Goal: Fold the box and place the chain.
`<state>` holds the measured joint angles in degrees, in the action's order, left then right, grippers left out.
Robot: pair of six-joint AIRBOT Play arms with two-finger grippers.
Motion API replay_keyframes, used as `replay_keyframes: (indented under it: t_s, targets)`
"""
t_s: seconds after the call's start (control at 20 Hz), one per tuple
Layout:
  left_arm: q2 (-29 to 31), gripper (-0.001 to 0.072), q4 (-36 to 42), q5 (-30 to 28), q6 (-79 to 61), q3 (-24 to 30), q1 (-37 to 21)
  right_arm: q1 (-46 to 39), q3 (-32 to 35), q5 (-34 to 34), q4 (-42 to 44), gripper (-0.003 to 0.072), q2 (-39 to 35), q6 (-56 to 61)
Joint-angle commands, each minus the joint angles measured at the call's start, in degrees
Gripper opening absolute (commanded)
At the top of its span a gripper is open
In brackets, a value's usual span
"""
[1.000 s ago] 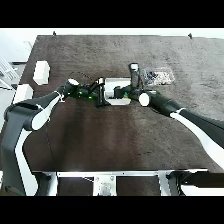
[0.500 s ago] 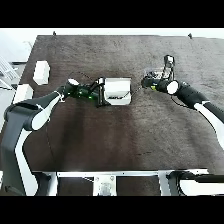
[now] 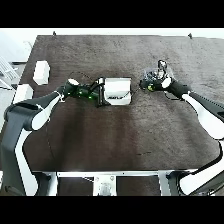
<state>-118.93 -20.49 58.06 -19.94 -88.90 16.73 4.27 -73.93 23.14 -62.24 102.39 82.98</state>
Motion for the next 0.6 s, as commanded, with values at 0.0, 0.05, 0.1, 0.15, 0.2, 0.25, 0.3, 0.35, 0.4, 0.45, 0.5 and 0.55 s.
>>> replay_keyframes:
  t_s: [0.0,0.05,0.1,0.15,0.2,0.25,0.3,0.35,0.4,0.45,0.5,0.55]
  targets:
    - [0.00,0.0335,-0.02,0.00,0.00,0.02,-0.04,-0.07,-2.40,-1.14,5.07,0.0185,2.75,-5.70]
    - [0.00,0.0335,-0.02,0.00,-0.02,0.02,-0.04,-0.09,-2.43,-1.90,5.07,0.0065,2.71,-5.70]
    - [0.00,0.0335,-0.02,-0.02,0.00,0.02,-0.04,-0.13,-2.43,-2.08,5.07,0.0012,2.25,-5.68]
    - [0.00,0.0335,-0.02,-0.02,-0.02,0.02,-0.04,-0.11,-2.40,-1.36,5.07,0.0011,1.20,-5.66]
    - [0.00,0.0335,-0.02,-0.02,0.00,0.02,-0.04,-0.09,-2.34,0.13,4.96,0.0010,-0.76,-5.68]
    - [0.00,0.0335,-0.02,0.00,0.00,0.02,-0.04,0.09,-2.32,1.90,4.48,0.0009,-3.15,-5.68]
    - [0.00,0.0335,-0.02,0.00,0.00,0.02,-0.04,0.33,-2.32,3.52,3.74,0.0009,-6.23,-5.66]
    - [0.00,0.0335,-0.02,0.00,0.00,0.02,-0.04,0.63,-2.32,4.66,2.60,0.0008,-9.38,-5.64]
    - [0.00,0.0335,-0.02,0.00,0.00,0.02,-0.04,1.09,-2.32,5.55,1.42,0.0008,-12.70,-5.44]
    - [0.00,0.0335,-0.02,0.00,0.00,0.02,-0.04,1.86,-2.32,5.68,0.02,0.0008,-16.37,-5.42]
    - [0.00,0.0335,-0.02,0.00,0.00,0.02,-0.04,2.93,-2.34,5.55,-1.86,0.0008,-20.04,-5.42]
    - [0.00,0.0335,-0.02,0.00,0.00,0.02,-0.04,4.04,-2.34,5.35,-3.76,0.0007,-23.32,-5.20]
